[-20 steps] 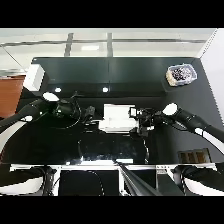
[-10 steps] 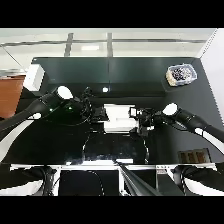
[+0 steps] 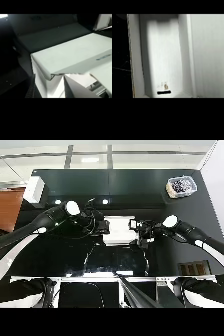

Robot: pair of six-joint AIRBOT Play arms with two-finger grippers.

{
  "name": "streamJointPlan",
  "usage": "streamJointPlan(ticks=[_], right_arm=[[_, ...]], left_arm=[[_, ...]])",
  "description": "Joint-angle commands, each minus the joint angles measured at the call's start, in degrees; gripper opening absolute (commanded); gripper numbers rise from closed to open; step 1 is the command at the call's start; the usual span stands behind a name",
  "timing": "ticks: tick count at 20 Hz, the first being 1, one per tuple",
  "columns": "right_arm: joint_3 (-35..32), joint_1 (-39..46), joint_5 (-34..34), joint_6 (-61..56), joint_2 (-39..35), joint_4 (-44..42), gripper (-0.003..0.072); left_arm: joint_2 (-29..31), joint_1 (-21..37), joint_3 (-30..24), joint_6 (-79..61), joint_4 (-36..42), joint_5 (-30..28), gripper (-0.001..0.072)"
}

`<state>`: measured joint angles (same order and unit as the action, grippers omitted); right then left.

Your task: Fold the box and place the chain.

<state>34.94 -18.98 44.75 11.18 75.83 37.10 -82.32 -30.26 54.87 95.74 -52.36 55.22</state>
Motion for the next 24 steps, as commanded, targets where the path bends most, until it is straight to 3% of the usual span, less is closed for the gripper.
streamJointPlan(ticks=[1, 4, 9, 11, 20, 24], right_arm=[[0.0, 0.0, 0.0, 0.0, 0.0, 0.0, 0.0009], [0.0, 0.0, 0.0, 0.0, 0.0, 0.0, 0.0009], [0.0, 0.0, 0.0, 0.0, 0.0, 0.0, 0.0009], [0.0, 0.0, 0.0, 0.0, 0.0, 0.0, 0.0009], [0.0, 0.0, 0.0, 0.0, 0.0, 0.0, 0.0009], [0.0, 0.0, 0.0, 0.0, 0.0, 0.0, 0.0009]], left_arm=[[0.0, -0.7, 0.3, 4.6, -3.0, -0.8, 0.0402], [-0.9, -3.3, 2.4, 12.3, -12.3, 0.9, 0.0401], [-5.9, -10.8, 10.4, 24.8, -26.2, 8.2, 0.0399], [-7.7, -13.2, 13.2, 29.3, -29.5, 9.9, 0.0331], [-11.2, -14.6, 15.9, 34.8, -29.7, 12.6, 0.0331], [-11.3, -14.7, 16.0, 34.8, -29.9, 12.2, 0.0219]])
